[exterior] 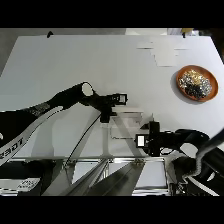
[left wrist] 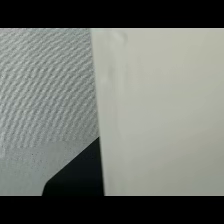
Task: Fold the box and place the chain.
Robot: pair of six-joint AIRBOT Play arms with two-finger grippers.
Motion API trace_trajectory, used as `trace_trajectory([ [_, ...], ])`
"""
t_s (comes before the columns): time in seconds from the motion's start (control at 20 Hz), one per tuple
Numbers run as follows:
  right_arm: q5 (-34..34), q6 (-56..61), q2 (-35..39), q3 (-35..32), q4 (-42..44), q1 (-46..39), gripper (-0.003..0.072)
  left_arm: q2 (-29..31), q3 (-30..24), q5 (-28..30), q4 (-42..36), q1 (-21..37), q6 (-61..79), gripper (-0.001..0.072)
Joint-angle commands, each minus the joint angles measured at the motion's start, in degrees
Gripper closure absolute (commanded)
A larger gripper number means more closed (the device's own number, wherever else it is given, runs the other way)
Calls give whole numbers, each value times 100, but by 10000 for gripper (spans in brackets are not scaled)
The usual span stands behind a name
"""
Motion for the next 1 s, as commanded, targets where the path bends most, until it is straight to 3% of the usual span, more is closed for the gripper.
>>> trace_trajectory([
  [0.0, -752, -26, -2, -363, -402, 203, 9, -2, 4, 0, -4, -2, 0, 699],
  [0.3, -1617, -195, -450, -400, -369, -59, 10, -2, 4, 0, -4, -2, 0, 699],
  [0.95, -914, -1462, -518, 291, 761, -1478, 10, -2, 4, 0, -2, -2, 0, 699],
])
